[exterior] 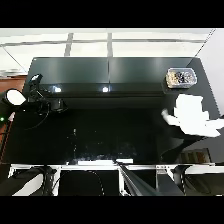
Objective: Fold the box and place the chain.
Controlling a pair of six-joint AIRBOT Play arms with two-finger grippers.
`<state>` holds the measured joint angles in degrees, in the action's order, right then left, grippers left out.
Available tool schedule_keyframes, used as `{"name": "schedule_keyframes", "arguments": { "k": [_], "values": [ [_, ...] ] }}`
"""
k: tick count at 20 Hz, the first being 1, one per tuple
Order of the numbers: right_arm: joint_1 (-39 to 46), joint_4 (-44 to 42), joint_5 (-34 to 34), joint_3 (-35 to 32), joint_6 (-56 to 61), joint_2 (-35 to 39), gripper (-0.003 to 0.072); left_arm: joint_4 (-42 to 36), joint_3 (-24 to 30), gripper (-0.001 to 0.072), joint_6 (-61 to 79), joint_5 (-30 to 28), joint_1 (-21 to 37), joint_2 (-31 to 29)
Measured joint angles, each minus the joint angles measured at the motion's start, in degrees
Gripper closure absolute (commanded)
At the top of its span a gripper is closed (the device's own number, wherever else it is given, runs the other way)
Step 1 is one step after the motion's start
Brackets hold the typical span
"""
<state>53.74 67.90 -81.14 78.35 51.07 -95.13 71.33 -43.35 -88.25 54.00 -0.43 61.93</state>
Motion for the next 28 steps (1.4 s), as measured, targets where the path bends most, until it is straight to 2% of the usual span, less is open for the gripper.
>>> {"name": "schedule_keyframes", "arguments": {
  "k": [5, 9, 11, 14, 18, 22, 28],
  "values": [
    [-8.3, -7.1, 0.5, -8.5, 1.1, 9.8, 0.0672, 0.0, 0.0, 0.0003, 0.2, 0.0, 0.0, 0.1],
    [-19.4, -10.6, 5.8, -18.5, 8.1, 20.5, 0.0672, -0.1, 0.0, 0.0003, 0.2, -0.3, 0.0, 0.1],
    [-26.0, -14.8, 10.8, -24.8, 11.2, 26.4, 0.0672, -0.7, 0.0, 0.0003, 0.5, -0.1, 0.0, 0.1],
    [-38.4, -24.3, 22.8, -35.7, 14.0, 35.2, 0.0672, -5.0, 0.0, 0.0003, 3.5, 0.4, 0.0, 0.1],
    [-57.9, -31.0, 40.1, -46.1, 17.2, 41.4, 0.0671, -17.7, -0.1, 0.0003, 11.6, 1.5, -0.1, 1.6],
    [-71.6, -33.3, 53.1, -50.9, 19.9, 43.1, 0.0671, -25.9, -2.6, 0.0003, 17.5, 2.6, -0.1, 7.2],
    [-77.2, -34.3, 58.9, -53.8, 21.1, 43.6, 0.0671, -35.6, -10.0, 0.0003, 24.5, 13.0, -0.1, 21.9]
  ]
}}
